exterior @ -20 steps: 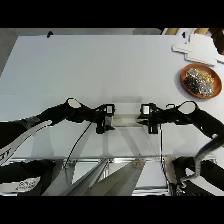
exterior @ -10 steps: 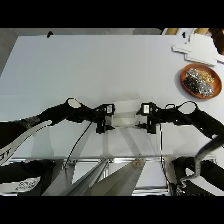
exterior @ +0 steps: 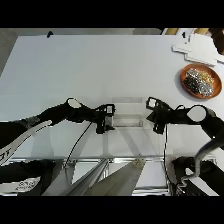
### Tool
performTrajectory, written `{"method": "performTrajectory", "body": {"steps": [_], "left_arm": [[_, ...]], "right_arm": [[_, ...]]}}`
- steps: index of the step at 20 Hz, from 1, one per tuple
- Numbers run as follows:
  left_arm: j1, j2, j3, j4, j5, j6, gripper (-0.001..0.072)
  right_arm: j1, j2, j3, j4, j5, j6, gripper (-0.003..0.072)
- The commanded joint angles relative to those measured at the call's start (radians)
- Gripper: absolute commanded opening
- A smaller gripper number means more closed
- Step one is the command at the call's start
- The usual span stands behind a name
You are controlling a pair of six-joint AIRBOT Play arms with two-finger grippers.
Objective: Fold the box and place the chain.
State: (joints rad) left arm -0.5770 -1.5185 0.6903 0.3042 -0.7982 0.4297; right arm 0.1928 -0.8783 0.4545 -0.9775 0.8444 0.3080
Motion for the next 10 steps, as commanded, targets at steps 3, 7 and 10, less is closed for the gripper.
{"method": "performTrajectory", "body": {"steps": [3,7,10], "left_arm": [[0.000,0.000,0.001,0.000,0.002,-0.001,0.0151],[0.000,0.000,0.001,0.000,0.002,-0.001,0.0151],[0.000,0.000,0.001,0.000,0.002,-0.001,0.0151]], "right_arm": [[-0.180,0.077,0.001,-0.043,-0.101,0.411,0.0019],[-0.315,0.010,0.000,-0.048,-0.045,0.722,0.0019],[-0.319,-0.071,0.000,-0.032,0.015,0.792,0.0019]]}}
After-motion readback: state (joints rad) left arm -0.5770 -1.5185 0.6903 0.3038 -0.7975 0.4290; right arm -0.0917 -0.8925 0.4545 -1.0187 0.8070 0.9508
